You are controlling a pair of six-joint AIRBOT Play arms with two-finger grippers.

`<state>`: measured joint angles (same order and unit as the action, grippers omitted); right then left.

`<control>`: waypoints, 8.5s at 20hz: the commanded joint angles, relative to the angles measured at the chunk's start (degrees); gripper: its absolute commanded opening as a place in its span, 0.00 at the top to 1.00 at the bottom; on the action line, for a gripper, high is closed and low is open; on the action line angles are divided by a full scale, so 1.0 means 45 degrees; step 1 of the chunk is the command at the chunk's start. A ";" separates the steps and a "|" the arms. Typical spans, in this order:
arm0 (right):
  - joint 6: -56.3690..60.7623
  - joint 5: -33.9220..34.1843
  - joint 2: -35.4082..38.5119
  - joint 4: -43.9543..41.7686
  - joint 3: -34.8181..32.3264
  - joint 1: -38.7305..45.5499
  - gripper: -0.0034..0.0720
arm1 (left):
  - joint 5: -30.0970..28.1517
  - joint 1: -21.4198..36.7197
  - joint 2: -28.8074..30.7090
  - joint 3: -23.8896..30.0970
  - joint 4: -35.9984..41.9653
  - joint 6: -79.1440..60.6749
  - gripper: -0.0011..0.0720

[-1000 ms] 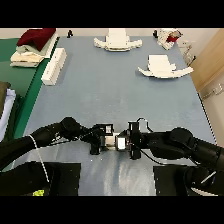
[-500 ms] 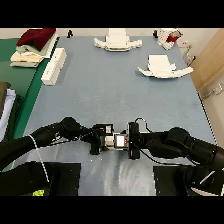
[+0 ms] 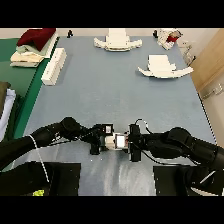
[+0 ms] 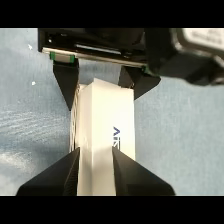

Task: Fold the box.

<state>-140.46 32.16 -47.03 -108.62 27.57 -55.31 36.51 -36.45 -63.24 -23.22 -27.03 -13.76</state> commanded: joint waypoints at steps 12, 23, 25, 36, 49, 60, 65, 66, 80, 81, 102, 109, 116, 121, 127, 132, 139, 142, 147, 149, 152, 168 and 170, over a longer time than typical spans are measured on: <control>0.2375 -0.2361 0.2370 -0.3526 -0.1540 0.0024 0.85 | 0.0000 0.0000 -0.0005 0.0005 0.0015 0.0024 0.38; 0.5673 -0.5989 0.2890 -0.3915 -0.4333 -0.0117 0.93 | 0.0000 0.0000 -0.0005 0.0005 0.0015 0.0024 0.38; 0.5673 -0.5989 0.2472 -0.3915 -0.4333 -0.0121 0.93 | 0.0000 0.0000 -0.0005 0.0005 0.0015 0.0024 0.38; 0.5678 -0.5887 0.1311 -0.3876 -0.4362 -0.0651 0.93 | 0.0000 0.0000 -0.0005 0.0005 0.0015 0.0024 0.38; 0.5668 -0.5795 0.2973 -0.3808 -0.4357 -0.0646 0.93 | 0.0000 0.0000 -0.0005 0.0005 0.0010 0.0024 0.37; 0.5712 -0.5591 0.2531 -0.3589 -0.4745 -0.0636 0.93 | -0.0005 0.0000 -0.0005 0.0005 0.0015 0.0024 0.38; 0.5853 -0.5586 0.1957 -0.3589 -0.4745 -0.0646 0.93 | 0.0000 0.0000 -0.0005 0.0005 0.0010 0.0024 0.38; 0.5887 -0.5581 0.1948 -0.3589 -0.4745 -0.0646 0.93 | 0.0000 0.0000 -0.0005 0.0005 0.0015 0.0024 0.37; 0.5911 -0.5217 0.2288 -0.3274 -0.3662 -0.0636 0.93 | 0.0000 0.0000 -0.0005 0.0005 0.0010 0.0024 0.38; 0.5911 -0.4998 0.2283 -0.3220 -0.3400 -0.0636 0.93 | 0.0000 0.0000 -0.0005 0.0005 0.0010 0.0024 0.38; 0.1821 0.7067 -0.4658 -0.1428 0.7465 0.8699 0.95 | 0.0000 0.0000 -0.0005 0.0005 0.0010 0.0024 0.37; 0.1821 0.7456 -0.5731 0.0262 0.8150 0.8757 0.95 | 0.0000 0.0000 -0.0005 0.0005 0.0010 0.0024 0.37; 0.1821 0.7480 -0.5736 0.0282 0.8150 0.8757 0.95 | 0.0005 0.0000 -0.0005 0.0005 0.0015 0.0024 0.37; 0.1821 0.7485 -0.5736 0.0282 0.8150 0.8752 0.94 | 0.0282 0.0005 0.0097 -0.0029 0.0053 0.0588 0.38; 0.1821 0.7485 -0.5736 0.0282 0.8150 0.8757 0.94 | 0.1914 0.1593 0.3075 -0.0185 -0.2977 0.6241 0.37; 0.1821 0.7485 -0.5736 0.0282 0.8150 0.8757 0.95 | 0.1904 0.6543 0.6907 -0.0185 -0.8636 1.3022 0.37; 0.1821 0.7490 -0.5736 0.0282 0.8150 0.8752 0.94 | -0.0243 1.2653 0.5314 -0.0277 -0.8947 1.3260 0.37; 0.1821 0.7490 -0.5736 0.0282 0.8150 0.8752 0.95 | -0.0806 1.3284 0.3225 -0.1132 -0.8903 1.3255 0.38; 0.1821 0.7490 -0.5736 0.0287 0.8150 0.8752 0.94 | -0.1234 1.3279 -0.0316 -0.3832 -0.8757 1.3260 0.37; 0.1821 0.7490 -0.5736 0.0287 0.8150 0.8752 0.94 | -0.1229 1.3279 -0.1472 -0.4838 -0.8757 1.3265 0.37; 0.1821 0.7490 -0.5736 0.0287 0.8150 0.8752 0.95 | -0.1195 1.3274 -0.3021 -0.6198 -0.8480 1.3304 0.38; 0.1821 0.7490 -0.5736 0.0287 0.8150 0.8752 0.95 | -0.1005 1.2692 -0.7864 -1.1851 -0.6489 1.3265 0.37; 0.1821 0.7495 -0.5736 0.0287 0.8150 0.8752 0.95 | -0.1015 1.2638 -0.8000 -1.1890 -0.6475 1.3260 0.38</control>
<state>-132.29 65.89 -72.79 -107.33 64.18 -15.92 31.99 20.67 -97.54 -75.22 -56.82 45.95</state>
